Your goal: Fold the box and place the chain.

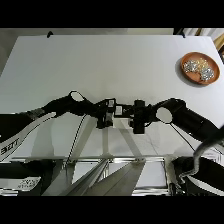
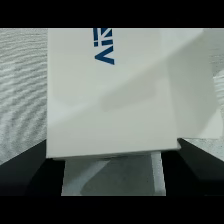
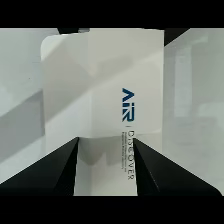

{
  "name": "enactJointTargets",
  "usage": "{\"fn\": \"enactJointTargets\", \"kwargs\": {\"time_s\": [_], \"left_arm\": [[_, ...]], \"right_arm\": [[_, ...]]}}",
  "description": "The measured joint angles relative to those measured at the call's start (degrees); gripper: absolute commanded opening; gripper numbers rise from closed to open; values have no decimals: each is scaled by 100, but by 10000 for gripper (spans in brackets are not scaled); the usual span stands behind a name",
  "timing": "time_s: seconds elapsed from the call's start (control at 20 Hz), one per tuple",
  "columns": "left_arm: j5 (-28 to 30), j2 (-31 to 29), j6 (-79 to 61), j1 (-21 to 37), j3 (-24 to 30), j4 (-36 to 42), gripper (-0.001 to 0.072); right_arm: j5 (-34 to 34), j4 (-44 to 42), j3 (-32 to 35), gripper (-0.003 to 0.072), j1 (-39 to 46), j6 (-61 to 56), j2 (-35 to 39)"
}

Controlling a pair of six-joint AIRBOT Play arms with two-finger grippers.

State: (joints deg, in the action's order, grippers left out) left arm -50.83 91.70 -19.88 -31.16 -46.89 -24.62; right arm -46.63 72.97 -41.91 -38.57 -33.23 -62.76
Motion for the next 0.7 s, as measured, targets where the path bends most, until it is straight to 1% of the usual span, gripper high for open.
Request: {"fn": "enactJointTargets", "kwargs": {"time_s": [0.25,0.55,0.7], "left_arm": [[0,0,0,0,0,0,208],[0,0,-4,0,0,-2,208],[0,0,-4,0,0,-2,208]], "right_arm": [[46,11,0,349,0,-105,-15],[-122,-63,13,349,0,-109,-24],[-92,-101,13,348,-22,-96,-24]]}}
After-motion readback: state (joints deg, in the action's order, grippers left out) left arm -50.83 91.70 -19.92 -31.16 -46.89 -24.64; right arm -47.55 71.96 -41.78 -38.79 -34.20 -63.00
